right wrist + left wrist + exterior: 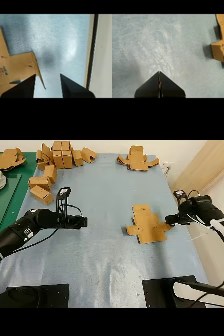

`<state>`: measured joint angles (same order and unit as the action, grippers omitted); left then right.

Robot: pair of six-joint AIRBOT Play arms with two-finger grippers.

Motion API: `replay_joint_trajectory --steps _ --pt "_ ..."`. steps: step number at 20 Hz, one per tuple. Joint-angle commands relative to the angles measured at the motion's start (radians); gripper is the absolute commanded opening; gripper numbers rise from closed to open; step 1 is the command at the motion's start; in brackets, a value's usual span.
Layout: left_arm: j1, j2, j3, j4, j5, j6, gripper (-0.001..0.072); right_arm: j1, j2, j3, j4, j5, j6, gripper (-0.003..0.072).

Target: Fold the box.

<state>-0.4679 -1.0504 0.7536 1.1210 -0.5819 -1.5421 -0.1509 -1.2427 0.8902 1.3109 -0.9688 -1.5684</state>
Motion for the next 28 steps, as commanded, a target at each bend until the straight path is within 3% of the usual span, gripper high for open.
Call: replay_joint_trajectory --steps 1,8,10,15,17,18,20,23,26,28 --pt "0.0 0.001 0.0 0.0 0.028 0.0 0.0014 0.001 -0.055 0.013 0.049 0.026 -0.003 0.0477" --pt "0.0 0.001 0.0 0.0 0.032 0.0 0.0014 0.001 -0.055 0.013 0.133 0.036 -0.022 0.0451" --pt "0.0 0.001 0.0 -0.001 0.032 0.0 0.0014 0.001 -0.066 0.013 0.139 0.032 -0.022 0.039" --pt "0.001 0.001 0.0 -0.019 0.016 -0.003 0.0014 0.001 -0.109 0.013 0.151 0.027 -0.022 0.0375" --pt "0.001 0.001 0.0 -0.023 -0.002 -0.003 0.0014 0.001 -0.108 0.016 0.151 0.014 -0.023 0.0269" --pt "0.001 0.001 0.0 -0.023 -0.011 -0.003 0.0014 0.001 -0.105 0.021 0.152 -0.003 -0.023 0.0269" --pt "0.001 0.001 0.0 -0.023 -0.026 -0.003 0.0014 0.003 -0.083 0.031 0.162 -0.038 -0.05 0.015" --pt "0.002 0.001 0.0 -0.025 -0.029 -0.003 0.0014 0.003 0.005 0.035 0.273 -0.069 -0.122 0.0016" --pt "0.002 0.001 0.0 -0.025 -0.029 -0.003 0.0014 0.003 0.095 0.035 0.441 -0.137 -0.146 -0.0001" --pt "0.002 0.001 0.0 -0.026 -0.028 -0.003 0.0015 0.003 0.112 0.033 0.632 -0.198 -0.176 -0.0001"
